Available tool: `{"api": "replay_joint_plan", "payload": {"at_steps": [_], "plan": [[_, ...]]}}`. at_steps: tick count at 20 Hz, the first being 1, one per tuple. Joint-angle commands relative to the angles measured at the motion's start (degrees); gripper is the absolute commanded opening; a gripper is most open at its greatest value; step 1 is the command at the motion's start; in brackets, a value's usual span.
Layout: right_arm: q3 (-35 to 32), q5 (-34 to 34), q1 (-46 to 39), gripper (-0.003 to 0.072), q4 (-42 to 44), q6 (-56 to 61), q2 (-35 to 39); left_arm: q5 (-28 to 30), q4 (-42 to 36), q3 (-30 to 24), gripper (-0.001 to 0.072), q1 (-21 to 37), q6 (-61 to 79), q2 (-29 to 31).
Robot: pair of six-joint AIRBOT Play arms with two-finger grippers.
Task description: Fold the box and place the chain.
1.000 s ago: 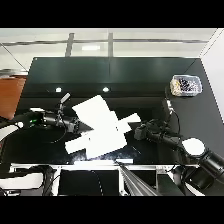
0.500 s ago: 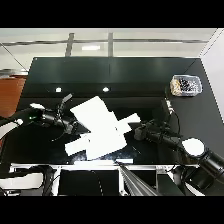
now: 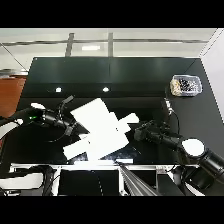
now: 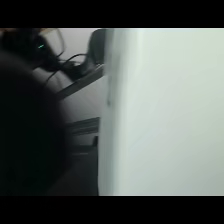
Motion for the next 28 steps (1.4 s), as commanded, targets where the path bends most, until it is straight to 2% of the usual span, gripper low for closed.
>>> {"api": "replay_joint_plan", "payload": {"at_steps": [1,4,6,8,10,11,13,17,22,28], "plan": [[0.2,0.2,-1.3,0.0702,-0.6,0.0,0.1,0.4,-0.3,0.1,0.003,-0.2,1.9,0.3],[2.3,5.6,-9.9,0.07,-7.3,0.0,1.9,2.7,0.2,0.9,0.0028,-2.6,2.7,2.0],[5.9,13.5,-18.3,0.07,-15.2,0.0,2.9,7.3,2.0,1.9,0.0027,-7.1,5.8,5.2],[10.2,23.7,-26.6,0.07,-25.0,0.0,3.1,15.8,4.7,2.2,0.0027,-13.3,9.1,10.7],[12.4,30.6,-32.7,0.0699,-33.7,0.0,3.1,25.6,8.8,2.1,0.0028,-19.8,12.1,17.1],[12.4,32.7,-34.4,0.07,-36.7,0.0,3.1,30.4,11.8,2.1,0.0029,-22.8,13.0,19.5],[12.4,35.1,-35.0,0.07,-41.9,-0.1,3.0,35.8,15.1,2.1,0.003,-26.6,13.7,20.8],[11.1,33.4,-30.9,0.0701,-42.0,-3.3,3.0,40.4,15.6,2.1,0.0031,-27.6,13.3,17.6],[6.8,26.5,-22.4,0.0701,-42.0,-4.0,3.0,39.8,15.5,2.1,0.0031,-27.2,11.4,12.9],[4.7,20.4,-13.8,0.07,-42.2,-5.4,2.4,39.5,15.5,2.1,0.0034,-27.2,11.3,11.9]]}}
